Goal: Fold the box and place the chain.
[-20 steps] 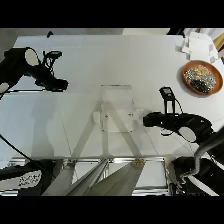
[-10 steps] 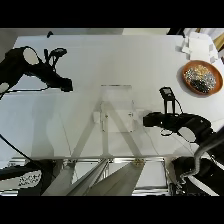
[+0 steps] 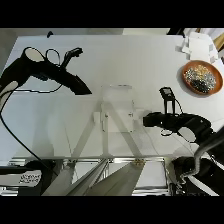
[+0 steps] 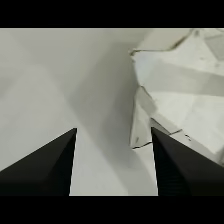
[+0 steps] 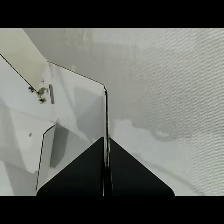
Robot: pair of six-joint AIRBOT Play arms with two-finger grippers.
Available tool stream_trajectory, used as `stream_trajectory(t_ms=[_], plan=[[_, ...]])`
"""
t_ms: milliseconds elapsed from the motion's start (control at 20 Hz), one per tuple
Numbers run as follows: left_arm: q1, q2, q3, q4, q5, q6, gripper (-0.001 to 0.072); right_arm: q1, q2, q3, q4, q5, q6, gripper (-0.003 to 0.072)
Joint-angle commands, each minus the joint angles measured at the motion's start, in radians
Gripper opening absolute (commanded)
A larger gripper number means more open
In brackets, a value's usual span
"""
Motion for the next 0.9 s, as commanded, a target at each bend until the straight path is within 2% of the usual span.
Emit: stream_trajectory(t_ms=[0, 250, 350, 500, 850], plan=[[-0.011, -0.105, -0.001, -0.115, -0.125, 0.145, 0.0517, 0.001, 0.001, 0.000, 0.002, 0.007, 0.000, 0.0019], [-0.086, -0.216, -0.001, -0.161, -0.110, 0.262, 0.0524, 0.001, 0.001, 0.000, 0.002, 0.007, 0.000, 0.0019], [-0.114, -0.218, -0.001, -0.161, -0.032, 0.281, 0.0627, 0.001, 0.001, 0.000, 0.003, 0.007, 0.000, 0.0019], [-0.146, -0.218, -0.001, -0.160, 0.089, 0.299, 0.0693, 0.001, 0.001, 0.000, 0.003, 0.007, 0.000, 0.0019], [-0.201, -0.218, -0.001, -0.182, 0.166, 0.383, 0.0678, 0.001, 0.001, 0.000, 0.005, 0.007, 0.000, 0.0020]])
